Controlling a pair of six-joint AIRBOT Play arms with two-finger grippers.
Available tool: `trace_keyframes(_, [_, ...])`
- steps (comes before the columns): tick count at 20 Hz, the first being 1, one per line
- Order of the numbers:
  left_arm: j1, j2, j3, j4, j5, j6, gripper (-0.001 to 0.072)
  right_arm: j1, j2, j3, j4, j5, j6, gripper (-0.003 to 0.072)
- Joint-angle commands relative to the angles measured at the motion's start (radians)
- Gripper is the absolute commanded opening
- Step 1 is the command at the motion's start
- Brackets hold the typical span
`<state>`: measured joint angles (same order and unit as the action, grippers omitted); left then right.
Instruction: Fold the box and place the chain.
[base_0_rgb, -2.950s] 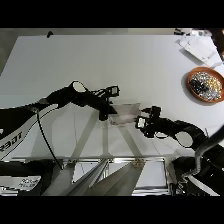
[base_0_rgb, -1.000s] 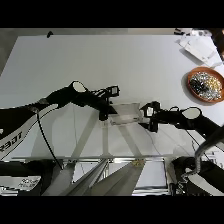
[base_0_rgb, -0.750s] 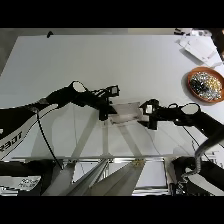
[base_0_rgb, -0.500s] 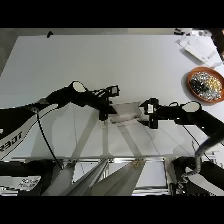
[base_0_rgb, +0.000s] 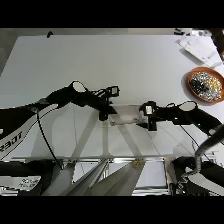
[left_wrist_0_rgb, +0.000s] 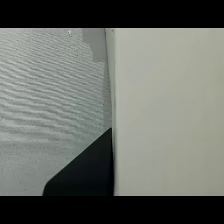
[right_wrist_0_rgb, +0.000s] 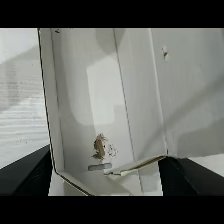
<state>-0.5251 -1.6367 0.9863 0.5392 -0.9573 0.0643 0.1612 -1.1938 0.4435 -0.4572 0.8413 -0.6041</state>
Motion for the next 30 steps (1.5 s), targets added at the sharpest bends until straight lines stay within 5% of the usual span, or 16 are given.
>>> trace_keyframes(1, [0.0,0.0,0.0,0.0,0.003,-0.001,0.0013,0.002,-0.005,0.001,0.011,0.046,0.006,0.0701])
trace_keyframes(20, [0.0,0.0,0.0,0.0,0.003,-0.001,0.0013,0.037,-0.098,0.001,0.087,0.03,-0.024,0.0655])
trace_keyframes(30, [0.0,0.0,0.0,0.0,0.003,-0.001,0.0013,0.037,-0.127,0.001,0.061,0.003,-0.031,0.0497])
